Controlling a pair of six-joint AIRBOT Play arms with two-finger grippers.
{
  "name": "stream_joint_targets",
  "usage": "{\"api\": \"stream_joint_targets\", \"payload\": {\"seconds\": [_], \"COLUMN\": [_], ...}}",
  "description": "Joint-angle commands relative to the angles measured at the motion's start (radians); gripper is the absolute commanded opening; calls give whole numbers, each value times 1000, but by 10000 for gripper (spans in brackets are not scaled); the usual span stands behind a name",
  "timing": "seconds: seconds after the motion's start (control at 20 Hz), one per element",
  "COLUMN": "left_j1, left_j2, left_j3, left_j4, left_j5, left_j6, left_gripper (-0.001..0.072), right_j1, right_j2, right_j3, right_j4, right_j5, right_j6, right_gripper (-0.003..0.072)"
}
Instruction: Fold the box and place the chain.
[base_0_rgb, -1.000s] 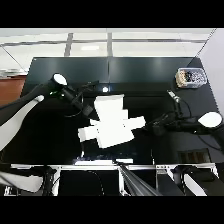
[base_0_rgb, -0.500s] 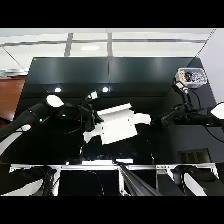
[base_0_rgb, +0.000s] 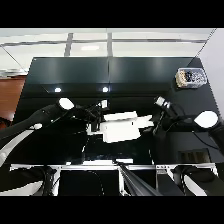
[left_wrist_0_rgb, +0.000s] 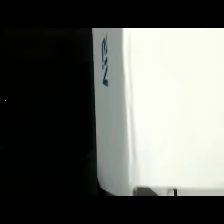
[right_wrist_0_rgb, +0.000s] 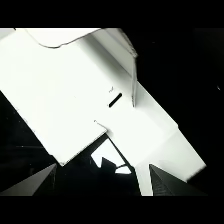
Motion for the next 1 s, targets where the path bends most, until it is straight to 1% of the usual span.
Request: {"api": "stream_joint_targets", "payload": {"seconds": [0.0, 0.1, 0.3, 0.5, 0.65, 0.8, 0.85, 0.95], "left_j1": [-5, -5, -24, -48, -48, -48, -48, -48], "left_j2": [-10, -13, -16, -18, -18, -18, -18, -18], "left_j3": [7, 7, 9, 9, 9, 9, 9, 9], "left_j4": [10, 52, 58, 66, 65, 65, 65, 65], "left_j5": [0, 12, 11, 19, 19, 19, 19, 19], "left_j6": [13, 13, 13, 13, 12, 12, 12, 12], "left_gripper": [25, 25, 25, 26, 26, 25, 26, 25], "right_j1": [85, 117, 168, 198, 253, 289, 289, 282], "right_j2": [-1, -1, -14, -68, -106, -119, -119, -119], "right_j3": [-81, -111, -124, -124, -124, -119, -108, -64], "right_j4": [0, -1, -4, 1, 21, 58, 54, 22], "right_j5": [-146, -181, -187, -195, -245, -359, -376, -358], "right_j6": [-151, -189, -279, -316, -317, -317, -321, -324], "right_gripper": [663, 662, 663, 662, 662, 662, 662, 662]}}
